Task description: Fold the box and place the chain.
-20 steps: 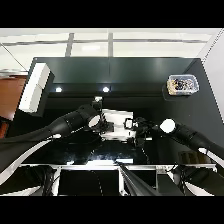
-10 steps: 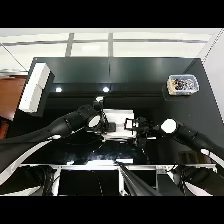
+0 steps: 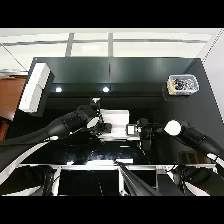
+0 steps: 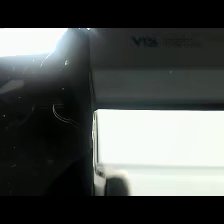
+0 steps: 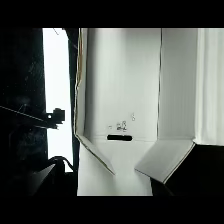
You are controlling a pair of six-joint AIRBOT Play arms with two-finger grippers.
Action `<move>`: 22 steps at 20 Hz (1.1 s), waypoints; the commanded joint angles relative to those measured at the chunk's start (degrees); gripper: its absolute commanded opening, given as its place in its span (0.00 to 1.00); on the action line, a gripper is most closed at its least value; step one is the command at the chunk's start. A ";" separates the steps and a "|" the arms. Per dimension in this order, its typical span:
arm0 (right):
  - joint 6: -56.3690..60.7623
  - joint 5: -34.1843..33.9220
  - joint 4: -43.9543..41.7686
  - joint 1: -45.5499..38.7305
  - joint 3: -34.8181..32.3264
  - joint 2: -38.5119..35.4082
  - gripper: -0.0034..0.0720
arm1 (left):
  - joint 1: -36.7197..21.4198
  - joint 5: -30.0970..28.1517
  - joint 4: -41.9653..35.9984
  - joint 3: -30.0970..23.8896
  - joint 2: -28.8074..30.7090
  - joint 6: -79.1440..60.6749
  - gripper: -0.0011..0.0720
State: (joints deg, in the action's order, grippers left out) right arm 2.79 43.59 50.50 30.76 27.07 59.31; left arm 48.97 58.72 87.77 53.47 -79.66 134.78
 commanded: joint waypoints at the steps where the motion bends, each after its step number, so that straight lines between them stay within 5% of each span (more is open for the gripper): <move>1: -0.59 -1.05 -4.13 0.07 0.04 -0.11 0.99 | -0.04 -0.59 0.31 -0.39 -0.24 0.68 0.05; 3: -1.07 -1.16 -4.57 0.07 0.04 -0.11 0.96 | -0.07 -0.59 0.31 -0.39 -0.68 0.61 0.05; 4: -1.05 -1.11 -4.39 0.07 0.04 -0.11 0.81 | -0.04 -0.57 0.20 -0.39 -0.90 0.50 0.05; 8: -1.05 -1.46 -4.39 0.07 0.04 -0.09 0.80 | -0.04 -0.57 0.04 -0.39 -0.90 0.44 0.05; 9: -1.05 -1.46 -4.39 0.07 0.04 0.00 0.66 | -0.04 -0.59 0.07 -0.39 -0.90 0.44 0.05; 13: -1.03 -1.51 -4.61 0.07 0.04 1.18 0.60 | -0.04 -0.59 0.07 -0.39 -0.90 0.44 0.05; 15: -0.83 -1.84 -6.12 0.07 0.04 1.36 0.47 | -0.04 -0.57 0.04 -0.39 -0.90 0.44 0.05; 22: 1.79 -3.89 -8.96 0.07 0.04 1.57 0.45 | -0.04 -0.59 0.02 -0.39 -0.90 0.44 0.05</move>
State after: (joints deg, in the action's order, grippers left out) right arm 3.51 40.47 43.18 30.76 27.09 60.82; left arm 48.95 58.15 87.79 53.10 -80.53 135.35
